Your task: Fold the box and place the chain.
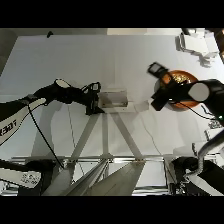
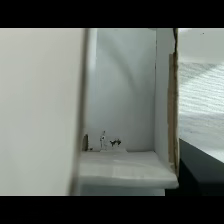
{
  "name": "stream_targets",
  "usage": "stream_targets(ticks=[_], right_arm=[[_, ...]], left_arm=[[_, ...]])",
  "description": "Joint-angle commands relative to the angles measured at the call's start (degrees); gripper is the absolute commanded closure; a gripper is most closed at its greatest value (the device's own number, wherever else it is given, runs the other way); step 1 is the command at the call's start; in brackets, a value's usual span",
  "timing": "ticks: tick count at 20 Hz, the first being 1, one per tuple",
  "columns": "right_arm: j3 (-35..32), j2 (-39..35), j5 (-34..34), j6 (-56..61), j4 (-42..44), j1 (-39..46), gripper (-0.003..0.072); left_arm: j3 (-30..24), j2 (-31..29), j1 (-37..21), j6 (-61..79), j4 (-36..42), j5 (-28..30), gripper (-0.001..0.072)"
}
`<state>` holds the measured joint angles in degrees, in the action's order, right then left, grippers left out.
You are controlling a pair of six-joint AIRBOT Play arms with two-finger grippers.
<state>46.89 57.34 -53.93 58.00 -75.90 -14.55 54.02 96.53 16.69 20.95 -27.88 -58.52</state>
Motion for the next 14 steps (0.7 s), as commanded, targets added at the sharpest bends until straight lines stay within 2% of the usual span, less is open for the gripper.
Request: stream_targets(ticks=[1,5,10,14], right_arm=[[-5.8,-0.8,-1.1,13.8,5.9,9.8,0.0680],[-14.8,2.2,4.1,13.8,16.6,11.9,0.0680],[-15.0,14.1,7.0,13.4,33.1,11.6,0.0681],[-15.0,17.9,5.7,-0.7,51.5,11.6,0.0682]], left_arm=[[0.0,0.0,0.0,0.0,0.0,0.0,0.0523],[0.0,0.0,0.0,0.0,0.0,0.0,0.0523],[0.0,0.0,0.0,0.0,0.0,0.0,0.0523],[0.0,0.0,0.0,0.0,0.0,0.0,0.0523]])
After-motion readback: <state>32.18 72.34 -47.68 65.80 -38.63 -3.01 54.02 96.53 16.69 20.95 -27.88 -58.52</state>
